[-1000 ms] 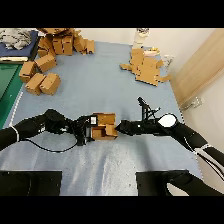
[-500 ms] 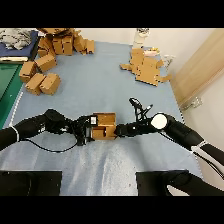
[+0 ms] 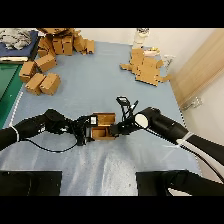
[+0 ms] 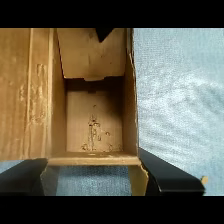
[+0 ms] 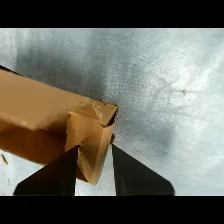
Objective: Fold the box.
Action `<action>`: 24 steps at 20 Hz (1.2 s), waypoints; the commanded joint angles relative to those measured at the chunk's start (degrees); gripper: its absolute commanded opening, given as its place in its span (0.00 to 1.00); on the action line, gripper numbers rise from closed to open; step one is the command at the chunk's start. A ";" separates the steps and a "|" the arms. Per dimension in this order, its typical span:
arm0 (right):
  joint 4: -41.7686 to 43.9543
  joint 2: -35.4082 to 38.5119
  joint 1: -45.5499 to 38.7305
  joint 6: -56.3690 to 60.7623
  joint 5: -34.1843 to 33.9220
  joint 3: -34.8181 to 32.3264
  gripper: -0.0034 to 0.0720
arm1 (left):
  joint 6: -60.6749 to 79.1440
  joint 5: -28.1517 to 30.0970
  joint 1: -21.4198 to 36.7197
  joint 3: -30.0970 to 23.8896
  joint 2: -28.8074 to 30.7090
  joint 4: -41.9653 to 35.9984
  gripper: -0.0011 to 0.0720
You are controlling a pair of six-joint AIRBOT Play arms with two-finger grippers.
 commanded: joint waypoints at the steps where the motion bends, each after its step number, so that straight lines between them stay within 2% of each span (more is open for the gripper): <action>1: -2.49 -4.74 1.99 4.20 3.72 4.28 0.50 | 0.02 0.00 -0.02 0.04 -0.02 0.02 0.67; 10: -0.83 -6.49 2.40 4.92 2.10 6.40 0.50 | 0.02 0.00 -0.04 0.04 -0.02 0.02 0.67; 11: -0.87 -6.49 2.40 4.92 1.11 6.40 0.54 | 0.02 0.00 -0.04 0.04 -0.02 0.02 0.67; 12: -0.85 -6.47 2.40 4.92 0.81 6.43 0.74 | 0.02 0.00 -0.02 0.04 -0.02 0.02 0.67; 13: -0.83 -6.47 2.45 4.24 0.94 6.43 0.84 | 0.02 0.00 -0.02 0.04 -0.02 0.02 0.67; 14: -0.90 -6.47 2.71 4.24 1.14 6.43 0.85 | 0.02 -0.02 -0.04 0.04 -0.02 0.02 0.67; 16: -1.42 -6.54 2.84 4.42 1.20 6.43 0.98 | 0.02 0.02 -0.02 0.04 -0.02 0.02 0.67; 20: -10.71 -6.54 2.86 17.57 3.93 6.43 0.98 | 0.02 0.00 -0.04 0.04 -0.02 0.02 0.67; 24: -11.80 -6.54 3.74 20.41 4.20 6.43 0.92 | 0.02 0.00 -0.04 0.04 -0.02 0.02 0.67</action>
